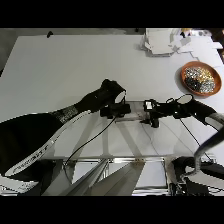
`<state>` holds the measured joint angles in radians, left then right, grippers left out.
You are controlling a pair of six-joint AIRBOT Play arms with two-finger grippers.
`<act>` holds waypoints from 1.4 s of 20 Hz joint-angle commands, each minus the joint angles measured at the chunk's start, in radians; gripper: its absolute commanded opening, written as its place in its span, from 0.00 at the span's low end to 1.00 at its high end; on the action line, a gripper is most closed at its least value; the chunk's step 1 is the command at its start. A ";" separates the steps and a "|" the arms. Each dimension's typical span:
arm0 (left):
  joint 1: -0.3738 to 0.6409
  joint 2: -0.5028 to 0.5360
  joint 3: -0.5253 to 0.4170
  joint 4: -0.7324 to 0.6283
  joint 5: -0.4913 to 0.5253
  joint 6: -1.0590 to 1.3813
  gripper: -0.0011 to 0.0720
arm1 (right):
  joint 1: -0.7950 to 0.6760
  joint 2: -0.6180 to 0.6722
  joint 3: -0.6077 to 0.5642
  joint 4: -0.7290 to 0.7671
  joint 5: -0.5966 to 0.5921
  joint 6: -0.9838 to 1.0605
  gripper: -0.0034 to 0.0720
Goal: Fold the box and place the chain.
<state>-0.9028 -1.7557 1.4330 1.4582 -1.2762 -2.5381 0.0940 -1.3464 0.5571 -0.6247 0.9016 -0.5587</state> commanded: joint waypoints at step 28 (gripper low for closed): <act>-0.006 -0.065 0.048 0.035 -0.077 0.159 0.22 | 0.000 0.000 0.001 0.000 0.000 0.000 0.65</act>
<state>-0.9108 -1.8221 1.4811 1.4933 -1.3411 -2.4107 0.0944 -1.3468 0.5571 -0.6247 0.9028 -0.5591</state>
